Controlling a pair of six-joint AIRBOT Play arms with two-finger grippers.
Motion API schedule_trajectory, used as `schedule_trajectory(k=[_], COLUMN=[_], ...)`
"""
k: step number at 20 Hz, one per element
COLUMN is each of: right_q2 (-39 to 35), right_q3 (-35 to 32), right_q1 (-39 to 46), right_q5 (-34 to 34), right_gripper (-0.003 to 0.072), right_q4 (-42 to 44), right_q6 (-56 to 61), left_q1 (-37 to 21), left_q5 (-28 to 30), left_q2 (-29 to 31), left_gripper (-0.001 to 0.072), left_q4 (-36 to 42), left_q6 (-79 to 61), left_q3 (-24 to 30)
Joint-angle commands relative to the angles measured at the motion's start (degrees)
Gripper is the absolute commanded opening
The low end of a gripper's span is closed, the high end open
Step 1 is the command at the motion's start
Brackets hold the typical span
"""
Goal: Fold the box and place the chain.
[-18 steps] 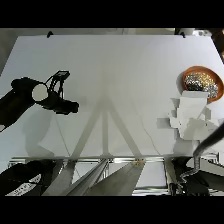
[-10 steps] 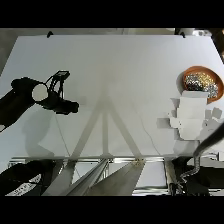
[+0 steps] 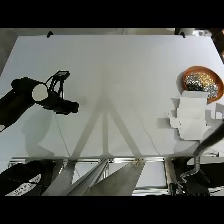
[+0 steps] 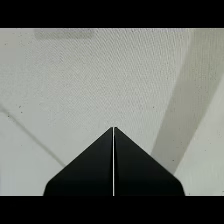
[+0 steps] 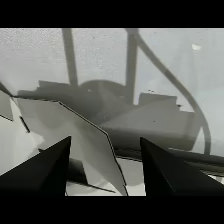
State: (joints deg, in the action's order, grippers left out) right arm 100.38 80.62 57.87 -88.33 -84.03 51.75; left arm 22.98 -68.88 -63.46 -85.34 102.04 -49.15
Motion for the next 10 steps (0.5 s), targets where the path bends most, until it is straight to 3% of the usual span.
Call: schedule_trajectory(k=[1, 3, 5, 7, 10], right_q2=[1.33, 1.51, 1.79, 1.79, 1.77], right_q3=[0.04, 0.04, 0.02, 0.02, 0.02], right_q1=[0.04, 0.04, 0.04, 0.04, 0.02], right_q5=[-2.16, -3.30, -4.90, -6.01, -8.28], right_gripper=[0.0412, 0.0398, 0.0283, 0.0116, 0.0020], right_q4=[3.80, 4.28, 3.41, 3.43, 3.56], right_q6=[-3.21, -3.82, -4.13, -5.40, -5.81], left_q1=[-0.04, -0.04, -0.04, -0.02, -0.04], left_q5=[0.02, 0.00, 0.00, 0.00, 0.02], left_q2=[-0.02, -0.02, -0.02, -0.02, -0.02], left_gripper=[0.0012, 0.0012, 0.0012, 0.0012, 0.0012], left_q4=[0.00, 0.00, 0.00, 0.00, 0.00], left_q6=[0.00, 0.00, 0.00, 0.00, 0.00], left_q3=[0.00, 0.00, 0.00, 0.00, 0.00])
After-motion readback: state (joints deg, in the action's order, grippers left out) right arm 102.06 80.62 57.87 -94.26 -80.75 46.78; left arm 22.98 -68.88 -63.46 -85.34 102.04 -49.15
